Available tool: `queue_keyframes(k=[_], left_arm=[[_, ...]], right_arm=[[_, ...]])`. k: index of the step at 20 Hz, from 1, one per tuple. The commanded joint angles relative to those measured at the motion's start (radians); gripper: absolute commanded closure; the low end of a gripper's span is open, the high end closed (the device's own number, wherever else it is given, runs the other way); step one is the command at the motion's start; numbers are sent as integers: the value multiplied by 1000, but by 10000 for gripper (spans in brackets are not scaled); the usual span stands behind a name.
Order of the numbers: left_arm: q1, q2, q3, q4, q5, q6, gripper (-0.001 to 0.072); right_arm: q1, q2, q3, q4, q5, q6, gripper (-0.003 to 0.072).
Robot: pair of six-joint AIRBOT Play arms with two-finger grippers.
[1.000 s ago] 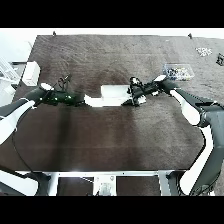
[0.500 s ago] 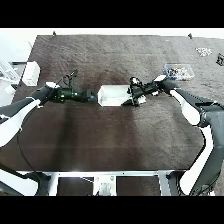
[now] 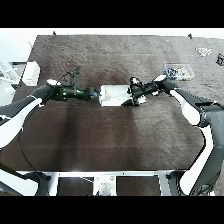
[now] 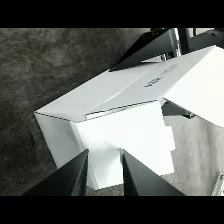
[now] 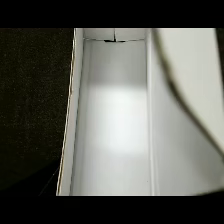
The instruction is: Fold the box and place the chain.
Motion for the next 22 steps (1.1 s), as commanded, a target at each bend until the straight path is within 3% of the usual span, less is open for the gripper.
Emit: queue_keyframes(k=[1,13,22], left_arm=[[-6,-1,2,38,12,-35,451],[-25,-1,7,75,25,-170,450],[-68,0,77,258,28,-416,450]], right_arm=[[0,0,0,0,0,0,212],[0,0,0,0,0,0,212],[0,0,0,0,0,0,211]])
